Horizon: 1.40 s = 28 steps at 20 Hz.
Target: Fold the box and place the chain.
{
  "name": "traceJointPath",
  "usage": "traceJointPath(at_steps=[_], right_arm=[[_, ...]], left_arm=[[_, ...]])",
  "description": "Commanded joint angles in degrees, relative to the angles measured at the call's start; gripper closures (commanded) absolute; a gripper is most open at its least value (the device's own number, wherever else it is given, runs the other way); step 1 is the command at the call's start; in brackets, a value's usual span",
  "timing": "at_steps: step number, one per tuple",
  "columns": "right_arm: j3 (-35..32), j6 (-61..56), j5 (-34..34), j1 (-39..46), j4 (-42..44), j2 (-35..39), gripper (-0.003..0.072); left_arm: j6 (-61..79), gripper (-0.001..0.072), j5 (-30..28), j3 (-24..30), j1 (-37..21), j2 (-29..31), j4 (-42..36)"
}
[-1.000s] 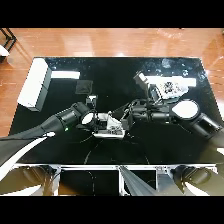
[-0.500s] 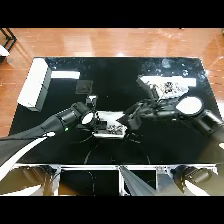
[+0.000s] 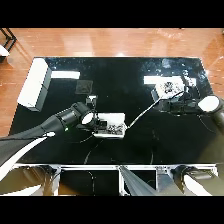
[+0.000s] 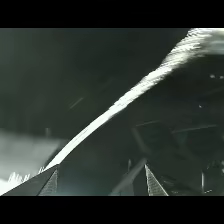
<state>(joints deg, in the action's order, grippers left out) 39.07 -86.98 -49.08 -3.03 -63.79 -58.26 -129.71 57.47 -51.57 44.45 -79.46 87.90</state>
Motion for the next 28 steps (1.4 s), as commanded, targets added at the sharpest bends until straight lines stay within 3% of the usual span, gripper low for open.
traceJointPath(at_steps=[1, 4, 11, 13, 14, 15, 17, 18, 23, 28], right_arm=[[-0.35, -16.92, 12.9, 0.33, -4.11, -5.79, 0.0082], [1.79, -22.16, 17.03, -0.02, -3.98, -11.91, 0.0082], [8.41, -25.77, 15.93, -0.72, -3.82, -20.63, 0.0084], [8.41, -25.77, 16.2, -0.83, -3.82, -21.33, 0.0215], [8.41, -25.77, 16.5, -0.85, -3.8, -21.49, 0.0229], [8.41, -25.77, 16.79, -0.85, -3.8, -21.57, 0.0292], [8.41, -25.68, 16.61, -0.85, -3.8, -21.59, 0.0581], [8.52, -25.29, 16.11, -0.92, -3.8, -21.59, 0.0659], [9.86, -15.78, 10.64, -0.9, -3.8, -15.87, 0.0661], [14.69, 0.28, -1.84, -0.79, -0.07, 1.53, 0.0662]], left_arm=[[0.02, 0.0683, 0.0, -0.04, 0.0, 0.0, 0.11], [0.04, 0.0683, -0.02, -0.04, 0.0, 0.0, 0.13], [0.04, 0.0684, -0.15, -0.04, 0.0, 0.0, 0.11], [0.04, 0.0683, -0.37, -0.04, 0.0, 0.0, 0.11], [0.04, 0.0683, -0.42, -0.04, 0.0, 0.0, 0.11], [0.04, 0.0683, -0.44, -0.04, 0.0, 0.0, 0.11], [0.04, 0.0683, -0.44, -0.04, 0.0, 0.0, 0.11], [0.04, 0.0683, -0.44, -0.04, 0.0, 0.0, 0.11], [0.04, 0.0683, -0.42, -0.04, 0.0, 0.0, 0.13], [0.07, 0.0683, -0.44, -0.04, 0.0, 0.0, 0.13]])
